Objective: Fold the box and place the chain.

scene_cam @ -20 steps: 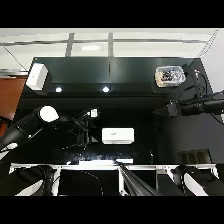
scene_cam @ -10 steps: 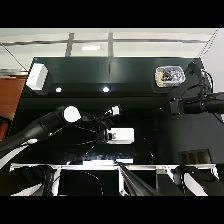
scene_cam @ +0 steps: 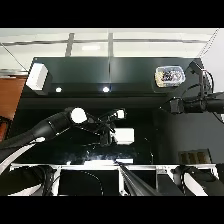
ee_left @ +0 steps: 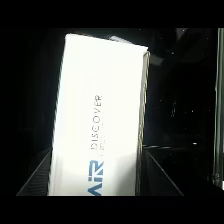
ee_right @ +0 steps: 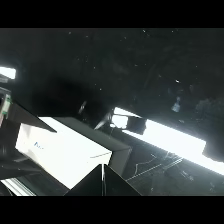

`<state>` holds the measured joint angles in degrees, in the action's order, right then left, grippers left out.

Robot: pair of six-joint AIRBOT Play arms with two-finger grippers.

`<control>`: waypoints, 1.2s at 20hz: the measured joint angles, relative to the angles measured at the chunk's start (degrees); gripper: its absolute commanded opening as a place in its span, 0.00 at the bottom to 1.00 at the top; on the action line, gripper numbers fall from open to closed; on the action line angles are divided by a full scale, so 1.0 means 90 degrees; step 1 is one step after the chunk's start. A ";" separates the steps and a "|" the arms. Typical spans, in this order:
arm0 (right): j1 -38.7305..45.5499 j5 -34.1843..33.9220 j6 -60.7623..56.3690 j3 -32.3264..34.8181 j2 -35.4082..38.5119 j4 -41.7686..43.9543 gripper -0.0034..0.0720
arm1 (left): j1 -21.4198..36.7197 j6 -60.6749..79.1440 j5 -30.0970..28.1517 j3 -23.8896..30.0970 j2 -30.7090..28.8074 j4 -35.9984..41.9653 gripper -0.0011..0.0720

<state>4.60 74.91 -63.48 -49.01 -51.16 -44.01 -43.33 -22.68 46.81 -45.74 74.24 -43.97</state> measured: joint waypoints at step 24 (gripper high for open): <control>0.0000 -0.0017 0.0005 0.0000 -0.0002 -0.0002 0.06 | 0.1243 -0.2038 0.1428 0.0143 -0.0624 -0.2344 0.41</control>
<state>4.60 74.76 -63.44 -49.01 -51.18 -44.03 -32.14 -41.01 59.66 -44.45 68.62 -65.06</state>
